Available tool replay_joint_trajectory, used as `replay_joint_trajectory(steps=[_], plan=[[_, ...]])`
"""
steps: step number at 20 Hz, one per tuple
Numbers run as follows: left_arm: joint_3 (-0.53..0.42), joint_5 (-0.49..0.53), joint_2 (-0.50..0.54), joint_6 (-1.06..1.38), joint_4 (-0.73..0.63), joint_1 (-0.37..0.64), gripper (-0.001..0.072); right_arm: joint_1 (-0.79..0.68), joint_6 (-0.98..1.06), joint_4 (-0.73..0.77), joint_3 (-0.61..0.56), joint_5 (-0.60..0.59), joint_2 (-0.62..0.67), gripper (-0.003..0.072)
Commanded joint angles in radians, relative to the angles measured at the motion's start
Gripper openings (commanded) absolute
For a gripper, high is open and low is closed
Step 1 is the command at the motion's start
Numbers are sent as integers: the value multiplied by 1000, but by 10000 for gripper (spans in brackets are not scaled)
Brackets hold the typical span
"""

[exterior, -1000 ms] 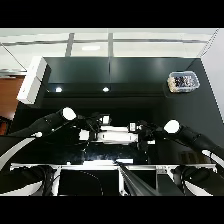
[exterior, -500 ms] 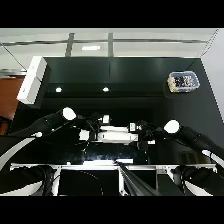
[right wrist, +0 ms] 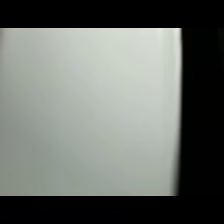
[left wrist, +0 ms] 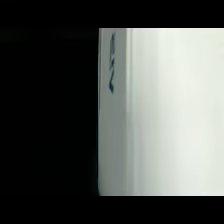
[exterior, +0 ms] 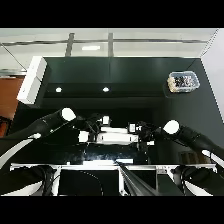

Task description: Fold the box and place the chain.

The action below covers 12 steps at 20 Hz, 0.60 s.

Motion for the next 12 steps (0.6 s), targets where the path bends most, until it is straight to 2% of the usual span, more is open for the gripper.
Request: replay_joint_trajectory(steps=[1, 3, 4, 7, 10, 11, 12], plan=[[1, -18, 80, -92, 126, 3, 197, 0, 0, 0, 0, -3, 0, 246], [1, -25, 137, -192, 183, 17, 415, 0, 0, 0, 0, -3, 0, 246], [1, -42, 159, -214, 185, 28, 450, 0, 0, 0, 0, -4, 0, 246], [1, -150, 220, -225, 233, 44, 450, 0, 0, 0, 0, -4, 0, 246], [1, -296, 283, -390, 298, 43, 440, 0, 0, 0, 0, -4, 0, 246], [1, -335, 298, -468, 322, 43, 368, 0, 0, 0, 0, -4, 0, 246], [1, -371, 309, -541, 335, 43, 121, 0, 0, 0, 0, -4, 0, 246]])
